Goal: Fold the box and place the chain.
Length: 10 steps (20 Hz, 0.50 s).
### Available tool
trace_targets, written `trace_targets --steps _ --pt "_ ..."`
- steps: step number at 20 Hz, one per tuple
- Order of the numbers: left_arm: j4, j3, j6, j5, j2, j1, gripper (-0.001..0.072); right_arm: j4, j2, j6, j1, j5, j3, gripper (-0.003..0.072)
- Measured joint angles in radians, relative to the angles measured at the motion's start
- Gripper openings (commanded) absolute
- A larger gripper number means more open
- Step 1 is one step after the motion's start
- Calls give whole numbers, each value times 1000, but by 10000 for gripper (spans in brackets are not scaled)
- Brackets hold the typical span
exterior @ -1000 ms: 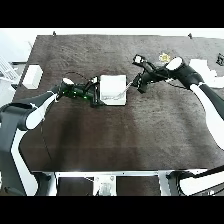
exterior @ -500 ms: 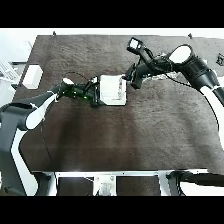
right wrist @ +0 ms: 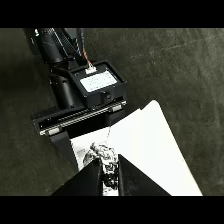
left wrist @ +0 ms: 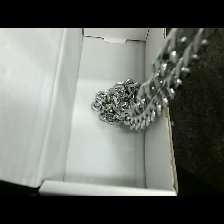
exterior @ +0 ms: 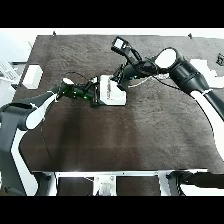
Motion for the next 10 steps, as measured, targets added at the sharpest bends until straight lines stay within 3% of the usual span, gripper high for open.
trace_targets --steps 10 --pt "0 0 0 -1 0 0 416 -10 -132 97 16 -16 -8 3"
